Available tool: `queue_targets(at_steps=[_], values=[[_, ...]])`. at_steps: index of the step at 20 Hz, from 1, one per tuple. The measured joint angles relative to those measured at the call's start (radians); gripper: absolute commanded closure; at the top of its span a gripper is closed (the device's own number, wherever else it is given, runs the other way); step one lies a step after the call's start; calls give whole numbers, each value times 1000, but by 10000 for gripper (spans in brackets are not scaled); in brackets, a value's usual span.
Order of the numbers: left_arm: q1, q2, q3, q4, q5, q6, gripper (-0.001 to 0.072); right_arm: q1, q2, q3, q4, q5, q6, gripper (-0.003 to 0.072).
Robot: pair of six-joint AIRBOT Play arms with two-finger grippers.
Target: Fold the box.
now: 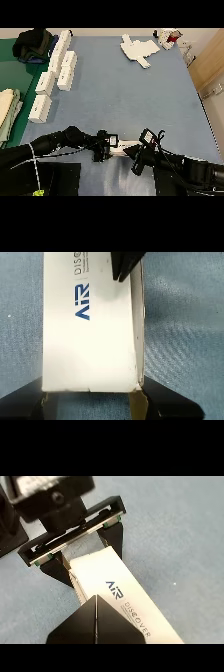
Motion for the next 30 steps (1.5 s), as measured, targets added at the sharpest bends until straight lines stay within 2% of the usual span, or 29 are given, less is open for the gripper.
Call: queue_targets(at_steps=[9, 18, 26, 30], values=[[0, 0, 0, 1, 0, 0, 301, -1, -82, -70, -58, 114, 148, 680], [0, 0, 0, 0, 0, 0, 301, -1, -97, -81, -59, 124, 167, 679], [0, 0, 0, -1, 0, 0, 301, 0, -27, -33, -100, 51, 170, 662], [0, 0, 0, -1, 0, 0, 301, 0, -17, 46, -131, -65, 165, 682]])
